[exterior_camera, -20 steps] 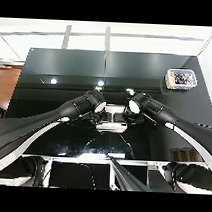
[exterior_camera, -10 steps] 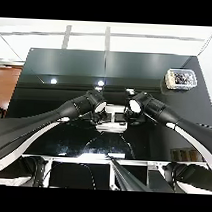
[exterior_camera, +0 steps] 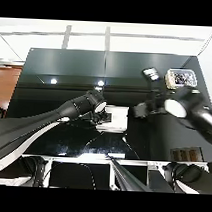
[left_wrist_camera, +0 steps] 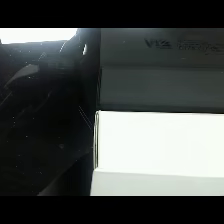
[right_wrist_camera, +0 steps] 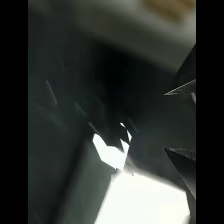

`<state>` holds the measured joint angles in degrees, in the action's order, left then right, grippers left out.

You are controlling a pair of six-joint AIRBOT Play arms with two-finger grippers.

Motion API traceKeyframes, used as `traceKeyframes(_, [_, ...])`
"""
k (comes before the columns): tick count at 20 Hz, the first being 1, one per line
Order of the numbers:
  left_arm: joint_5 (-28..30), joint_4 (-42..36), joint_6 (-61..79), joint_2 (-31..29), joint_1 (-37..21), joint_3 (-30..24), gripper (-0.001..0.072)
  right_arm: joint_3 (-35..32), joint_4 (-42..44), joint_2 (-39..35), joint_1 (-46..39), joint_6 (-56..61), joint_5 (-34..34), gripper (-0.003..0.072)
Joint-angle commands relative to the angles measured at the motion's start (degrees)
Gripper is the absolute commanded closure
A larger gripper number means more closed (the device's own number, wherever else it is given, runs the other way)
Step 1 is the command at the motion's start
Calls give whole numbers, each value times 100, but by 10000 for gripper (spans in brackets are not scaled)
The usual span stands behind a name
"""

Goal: Fold the box and place the chain.

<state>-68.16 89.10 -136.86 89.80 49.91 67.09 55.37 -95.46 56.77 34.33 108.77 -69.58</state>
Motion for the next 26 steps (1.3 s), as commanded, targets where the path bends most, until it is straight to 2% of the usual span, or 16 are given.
traceKeyframes(1, [-4, 0, 0, 2, -7, 2, 682, -15, -2103, -623, -636, -81, -109, 298])
traceKeyframes(2, [-9, 0, 0, 2, -7, 2, 682, -70, -2212, -619, -1036, -81, 208, 298])
traceKeyframes(4, [-7, 2, 0, 2, -7, 2, 682, -369, -2129, -590, -1967, -42, 1381, 299])
traceKeyframes(6, [-7, 0, 0, 2, -7, 2, 682, -708, -2111, -413, -2798, 555, 2610, 298])
traceKeyframes(7, [-7, 0, 0, 2, -7, 2, 682, -756, -2050, -195, -3169, 918, 3001, 298])
traceKeyframes(9, [-7, 2, 0, 2, -7, 2, 682, -710, -1318, 352, -3692, 866, 3873, 296])
traceKeyframes(10, [-7, 4, 2, 2, -7, 2, 683, -533, -942, 634, -3823, 616, 4048, 277])
traceKeyframes(11, [-7, 4, 0, 2, -7, 2, 682, -212, -518, 1016, -3932, 343, 4059, 0])
traceKeyframes(12, [2, 2, 2, 2, -7, 2, 682, 214, -52, 1447, -4022, -50, 3866, -34])
traceKeyframes(14, [0, 4, 2, 2, -9, 2, 682, 1200, 909, 2330, -4216, -455, 3150, -34])
traceKeyframes(17, [-9, 0, 2, 2, -7, 2, 682, 2809, 2092, 3654, -4533, -142, 1596, -34])
traceKeyframes(20, [-9, 2, 2, 2, -9, 2, 682, 3936, 2341, 4548, -4745, 946, 538, -33])
traceKeyframes(21, [-9, 0, 0, 2, -7, 2, 682, 4109, 2345, 4697, -4784, 1161, 442, -31])
traceKeyframes(22, [-9, 2, 2, 2, -7, 2, 683, 4188, 2345, 4791, -4809, 1320, 461, 51])
traceKeyframes(23, [-9, 0, 0, 2, -7, 2, 682, 4188, 2343, 4835, -4826, 1447, 538, 88])
traceKeyframes(26, [-9, 0, 2, 2, -7, 2, 682, 4188, 2461, 4964, -4826, 1517, 673, 88])
